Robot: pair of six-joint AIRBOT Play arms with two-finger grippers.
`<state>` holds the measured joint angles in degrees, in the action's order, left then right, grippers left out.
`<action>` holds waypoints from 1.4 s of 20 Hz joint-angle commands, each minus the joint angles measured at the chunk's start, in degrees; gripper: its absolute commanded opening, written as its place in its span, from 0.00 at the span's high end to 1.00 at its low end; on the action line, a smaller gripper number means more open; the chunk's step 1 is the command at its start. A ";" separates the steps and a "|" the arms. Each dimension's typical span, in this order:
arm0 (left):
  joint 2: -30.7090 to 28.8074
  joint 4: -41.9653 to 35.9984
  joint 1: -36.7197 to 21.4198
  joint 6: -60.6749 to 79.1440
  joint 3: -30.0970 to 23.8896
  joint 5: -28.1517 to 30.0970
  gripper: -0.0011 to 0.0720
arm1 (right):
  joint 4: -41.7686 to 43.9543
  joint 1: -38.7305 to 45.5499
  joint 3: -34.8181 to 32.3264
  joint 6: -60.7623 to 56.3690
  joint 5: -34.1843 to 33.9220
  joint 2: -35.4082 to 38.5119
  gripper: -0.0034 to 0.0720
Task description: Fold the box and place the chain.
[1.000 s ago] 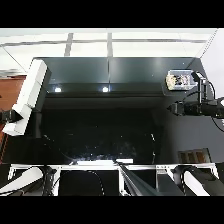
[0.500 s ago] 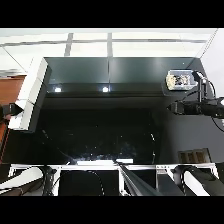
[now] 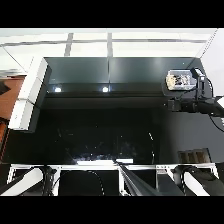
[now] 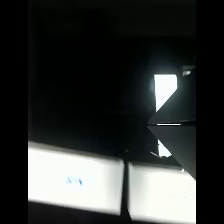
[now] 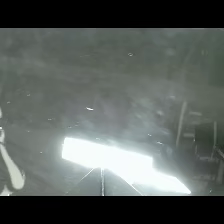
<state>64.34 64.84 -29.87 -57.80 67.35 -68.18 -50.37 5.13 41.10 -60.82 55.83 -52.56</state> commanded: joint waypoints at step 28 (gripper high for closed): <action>-30.53 9.05 33.35 -7.17 -33.38 21.44 0.95 | -9.68 -8.35 -5.27 2.36 -16.00 -0.52 0.93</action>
